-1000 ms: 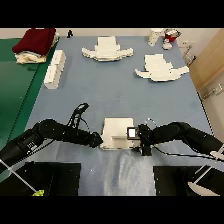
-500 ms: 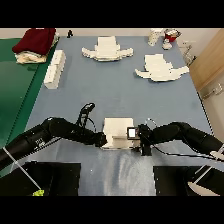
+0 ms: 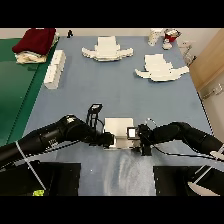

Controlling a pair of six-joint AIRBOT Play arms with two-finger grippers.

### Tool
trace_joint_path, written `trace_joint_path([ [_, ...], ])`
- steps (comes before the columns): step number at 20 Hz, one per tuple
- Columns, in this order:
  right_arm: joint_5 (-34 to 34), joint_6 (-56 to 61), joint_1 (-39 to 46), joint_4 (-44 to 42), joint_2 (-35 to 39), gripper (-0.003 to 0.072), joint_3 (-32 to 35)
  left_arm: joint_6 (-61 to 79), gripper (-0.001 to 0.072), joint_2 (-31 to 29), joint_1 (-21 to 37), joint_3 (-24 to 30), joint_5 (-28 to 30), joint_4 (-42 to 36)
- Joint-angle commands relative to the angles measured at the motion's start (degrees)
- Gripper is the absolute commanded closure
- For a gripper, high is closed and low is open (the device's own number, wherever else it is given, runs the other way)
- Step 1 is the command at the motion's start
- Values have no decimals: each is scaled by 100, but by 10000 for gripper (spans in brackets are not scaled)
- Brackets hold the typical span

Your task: Fold the box.

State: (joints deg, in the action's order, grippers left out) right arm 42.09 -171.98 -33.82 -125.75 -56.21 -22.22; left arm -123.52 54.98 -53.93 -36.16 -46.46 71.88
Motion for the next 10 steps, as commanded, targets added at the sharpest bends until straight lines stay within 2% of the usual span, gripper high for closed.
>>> trace_joint_path([
  [1, 0, 0, 0, 0, 4, 177, -2, -754, 305, 402, -315, -341, -376, 599],
  [6, 0, 0, 0, -2, 4, 177, -2, -855, 306, 660, -431, -798, -870, 789],
  [10, 0, 0, 0, -2, 4, 177, -2, -1172, 305, 748, -433, -872, -916, 852],
])
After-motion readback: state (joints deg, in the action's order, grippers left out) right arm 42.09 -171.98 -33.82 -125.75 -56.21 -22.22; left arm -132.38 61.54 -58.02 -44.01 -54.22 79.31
